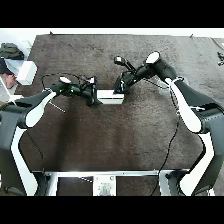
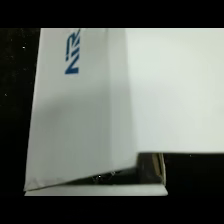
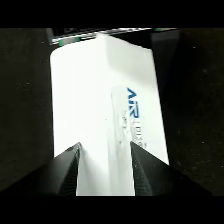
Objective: Fold the box and place the chain.
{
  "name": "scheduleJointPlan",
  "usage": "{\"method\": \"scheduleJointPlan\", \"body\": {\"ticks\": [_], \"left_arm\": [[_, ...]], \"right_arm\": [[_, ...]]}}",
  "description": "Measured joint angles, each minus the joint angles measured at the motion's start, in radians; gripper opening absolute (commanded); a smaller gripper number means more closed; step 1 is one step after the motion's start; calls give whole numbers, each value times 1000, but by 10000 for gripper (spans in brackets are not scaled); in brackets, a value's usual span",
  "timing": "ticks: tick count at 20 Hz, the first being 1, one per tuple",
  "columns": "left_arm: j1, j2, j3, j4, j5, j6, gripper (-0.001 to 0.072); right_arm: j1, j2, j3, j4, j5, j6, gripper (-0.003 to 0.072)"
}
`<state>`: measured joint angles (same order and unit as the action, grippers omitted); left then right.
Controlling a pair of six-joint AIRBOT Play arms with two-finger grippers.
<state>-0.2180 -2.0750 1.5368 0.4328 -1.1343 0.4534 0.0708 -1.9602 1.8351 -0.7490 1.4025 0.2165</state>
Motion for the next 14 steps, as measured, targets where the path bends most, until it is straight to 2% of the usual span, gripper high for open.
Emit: {"method": "scheduleJointPlan", "body": {"ticks": [6, 14], "left_arm": [[0, 0, 0, 0, 0, 0, 344], [0, 0, 0, 0, 0, 0, 344]], "right_arm": [[0, 11, -30, -11, 18, 31, 365], [0, 18, -80, 30, -48, -48, 367]]}}
